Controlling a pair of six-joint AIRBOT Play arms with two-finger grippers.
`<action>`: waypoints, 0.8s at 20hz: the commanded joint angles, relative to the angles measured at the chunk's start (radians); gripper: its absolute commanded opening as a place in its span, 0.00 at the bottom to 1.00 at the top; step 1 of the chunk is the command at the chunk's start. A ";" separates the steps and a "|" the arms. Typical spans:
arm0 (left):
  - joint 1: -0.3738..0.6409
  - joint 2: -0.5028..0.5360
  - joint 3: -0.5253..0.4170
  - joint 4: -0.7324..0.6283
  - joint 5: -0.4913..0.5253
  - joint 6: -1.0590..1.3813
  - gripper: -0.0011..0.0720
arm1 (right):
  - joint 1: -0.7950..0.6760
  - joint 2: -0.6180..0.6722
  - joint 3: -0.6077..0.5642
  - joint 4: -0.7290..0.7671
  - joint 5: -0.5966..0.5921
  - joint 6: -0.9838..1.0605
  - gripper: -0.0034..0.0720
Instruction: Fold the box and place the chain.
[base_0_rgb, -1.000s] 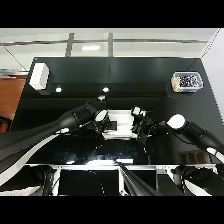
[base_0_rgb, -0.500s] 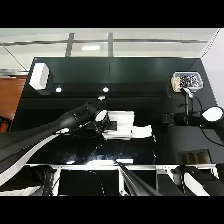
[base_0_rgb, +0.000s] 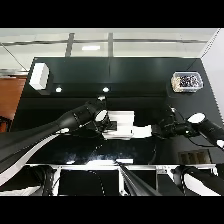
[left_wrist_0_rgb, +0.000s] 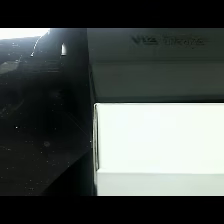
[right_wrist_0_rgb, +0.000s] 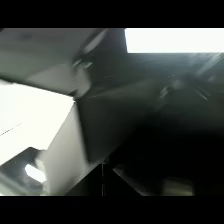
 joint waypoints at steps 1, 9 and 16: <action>0.001 0.000 0.000 0.000 0.000 0.000 0.05 | 0.067 -0.043 -0.003 0.097 -0.034 -0.065 0.06; 0.001 0.000 0.000 0.000 0.000 0.000 0.05 | 0.069 -0.043 0.027 0.174 0.061 -0.138 0.45; 0.001 0.000 0.000 0.001 0.000 0.000 0.05 | 0.069 -0.043 0.106 0.184 0.097 -0.138 0.89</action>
